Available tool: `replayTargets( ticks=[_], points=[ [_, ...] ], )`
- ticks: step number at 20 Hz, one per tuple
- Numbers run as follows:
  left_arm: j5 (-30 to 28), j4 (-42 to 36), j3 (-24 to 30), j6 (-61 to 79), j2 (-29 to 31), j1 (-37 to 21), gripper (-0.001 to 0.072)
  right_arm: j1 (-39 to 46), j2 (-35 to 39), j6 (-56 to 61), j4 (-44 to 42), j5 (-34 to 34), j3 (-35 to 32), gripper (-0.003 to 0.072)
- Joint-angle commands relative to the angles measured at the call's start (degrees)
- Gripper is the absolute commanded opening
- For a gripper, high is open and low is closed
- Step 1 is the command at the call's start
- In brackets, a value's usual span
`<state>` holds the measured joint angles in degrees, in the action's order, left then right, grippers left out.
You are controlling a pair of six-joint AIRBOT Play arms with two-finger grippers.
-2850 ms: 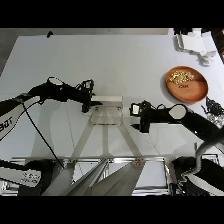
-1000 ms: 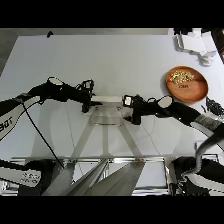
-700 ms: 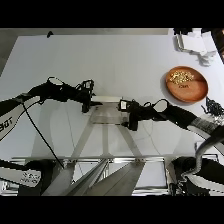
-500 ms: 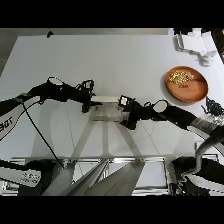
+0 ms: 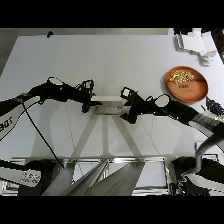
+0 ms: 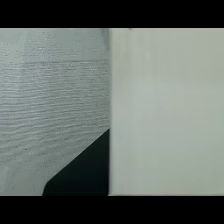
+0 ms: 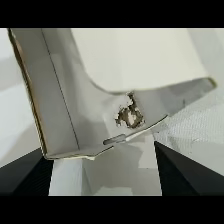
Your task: Fold the box and place the chain.
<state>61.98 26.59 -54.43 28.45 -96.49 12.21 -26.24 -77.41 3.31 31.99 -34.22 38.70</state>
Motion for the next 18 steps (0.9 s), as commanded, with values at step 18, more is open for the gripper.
replayTargets(
  ticks=[18],
  points=[
    [0.00,0.00,0.02,0.02,-0.02,0.02,0.0007,3.32,-11.56,-35.39,-18.29,-10.36,3.50,0.0707]
  ],
)
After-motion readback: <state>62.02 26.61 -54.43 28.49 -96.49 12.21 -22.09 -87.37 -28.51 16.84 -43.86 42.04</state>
